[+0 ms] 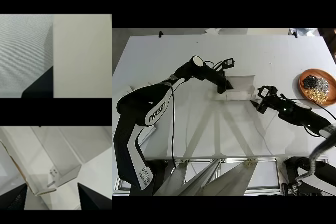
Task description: Fold the box and place the chain.
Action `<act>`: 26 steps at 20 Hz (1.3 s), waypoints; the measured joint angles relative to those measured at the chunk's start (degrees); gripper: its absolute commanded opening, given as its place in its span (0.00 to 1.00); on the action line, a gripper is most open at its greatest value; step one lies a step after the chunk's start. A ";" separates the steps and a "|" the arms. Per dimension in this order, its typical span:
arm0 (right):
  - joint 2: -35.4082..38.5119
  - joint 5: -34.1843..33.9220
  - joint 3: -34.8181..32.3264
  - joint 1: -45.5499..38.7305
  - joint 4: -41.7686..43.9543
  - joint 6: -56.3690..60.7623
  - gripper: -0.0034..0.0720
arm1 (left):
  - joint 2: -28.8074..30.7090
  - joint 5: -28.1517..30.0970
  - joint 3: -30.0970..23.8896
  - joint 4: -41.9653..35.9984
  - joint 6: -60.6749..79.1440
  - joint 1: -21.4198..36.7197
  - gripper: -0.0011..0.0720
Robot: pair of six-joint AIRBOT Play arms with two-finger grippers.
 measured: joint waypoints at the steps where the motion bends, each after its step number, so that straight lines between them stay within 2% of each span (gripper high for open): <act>1: -0.04 -0.02 0.57 -0.22 0.39 -0.13 0.96 | 0.00 0.00 0.00 -0.02 0.00 0.00 0.03; 7: -1.77 -0.11 4.55 -2.69 -1.25 4.90 0.96 | 0.00 0.02 0.00 -0.02 0.00 0.00 0.03; 12: -5.29 4.17 8.24 -3.26 -14.29 16.87 0.96 | 0.00 -0.02 0.00 0.00 0.02 0.00 0.03; 20: -10.93 12.33 16.57 -6.25 -31.17 29.57 0.96 | 0.00 0.00 0.00 -0.02 0.04 0.00 0.03; 26: -17.53 19.30 24.83 -7.69 -38.14 35.26 0.96 | 0.00 0.00 0.00 0.00 0.04 0.00 0.03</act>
